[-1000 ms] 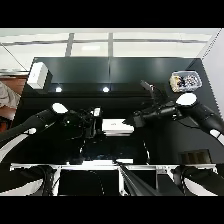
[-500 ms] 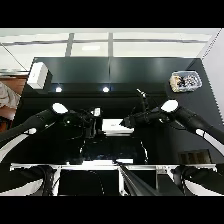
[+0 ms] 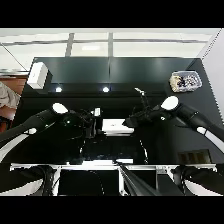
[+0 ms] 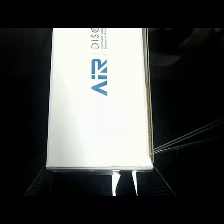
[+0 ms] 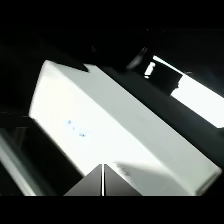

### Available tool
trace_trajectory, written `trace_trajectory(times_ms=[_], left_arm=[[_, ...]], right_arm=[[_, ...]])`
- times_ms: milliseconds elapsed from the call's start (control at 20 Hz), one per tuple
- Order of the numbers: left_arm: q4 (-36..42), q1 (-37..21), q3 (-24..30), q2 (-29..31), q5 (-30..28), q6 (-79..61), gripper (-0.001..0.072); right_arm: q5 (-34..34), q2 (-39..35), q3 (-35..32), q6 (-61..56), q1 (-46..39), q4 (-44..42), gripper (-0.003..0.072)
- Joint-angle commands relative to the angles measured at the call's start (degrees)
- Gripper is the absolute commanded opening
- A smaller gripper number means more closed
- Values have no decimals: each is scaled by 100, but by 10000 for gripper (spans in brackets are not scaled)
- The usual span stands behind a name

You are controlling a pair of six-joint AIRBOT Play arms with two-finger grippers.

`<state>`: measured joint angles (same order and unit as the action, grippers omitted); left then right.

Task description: Fold the box and place the chain.

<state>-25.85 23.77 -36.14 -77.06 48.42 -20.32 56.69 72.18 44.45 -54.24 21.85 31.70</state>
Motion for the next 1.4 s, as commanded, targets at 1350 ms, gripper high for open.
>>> trace_trajectory(times_ms=[1350], left_arm=[[-1867,1318,-2076,-470,476,4566,698]], right_arm=[[2284,-1285,1027,22,-3053,946,17]])
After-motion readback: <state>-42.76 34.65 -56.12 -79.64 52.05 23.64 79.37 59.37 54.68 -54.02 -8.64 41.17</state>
